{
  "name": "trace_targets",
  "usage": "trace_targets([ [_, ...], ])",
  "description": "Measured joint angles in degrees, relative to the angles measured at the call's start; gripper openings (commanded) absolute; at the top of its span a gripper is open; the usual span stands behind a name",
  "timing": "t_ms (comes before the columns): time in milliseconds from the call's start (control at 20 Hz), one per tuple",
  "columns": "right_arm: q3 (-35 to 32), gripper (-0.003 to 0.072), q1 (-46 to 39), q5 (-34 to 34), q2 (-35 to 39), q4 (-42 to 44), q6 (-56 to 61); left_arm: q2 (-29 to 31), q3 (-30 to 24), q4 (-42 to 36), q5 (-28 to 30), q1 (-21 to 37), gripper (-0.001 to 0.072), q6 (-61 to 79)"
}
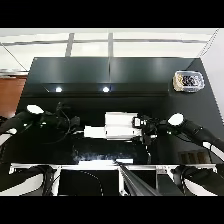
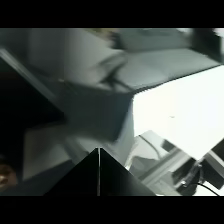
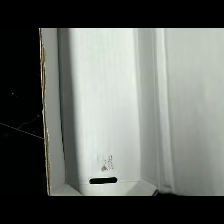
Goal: Fold the box and place the chain.
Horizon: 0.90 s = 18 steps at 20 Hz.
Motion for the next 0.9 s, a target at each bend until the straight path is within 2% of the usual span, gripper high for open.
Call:
trace_targets([
  [300,-0.02,0.0493,0.0,0.0,0.0,0.0,-0.02,-3.06,0.52,-5.77,2.19,-8.28,0.0038,2.4],
  [350,0.0,0.0493,0.0,0.0,0.0,0.0,0.0,-3.15,0.83,-6.14,2.4,-8.87,0.0145,2.93],
  [450,-0.02,0.0493,0.0,0.0,0.0,0.0,0.0,-3.15,1.66,-6.54,2.23,-9.62,0.0456,4.04],
  [550,0.0,0.0493,0.0,0.0,0.0,-0.02,0.0,-2.56,2.78,-6.8,1.97,-9.94,0.0661,4.81],
  [600,0.0,0.0493,0.0,0.0,0.0,-0.02,0.0,-2.05,3.45,-6.84,1.64,-10.05,0.0706,5.16],
  [900,-0.02,0.0493,0.0,0.02,0.0,-0.02,-0.02,1.51,6.58,-6.64,-0.04,-12.74,0.0705,6.19],
])
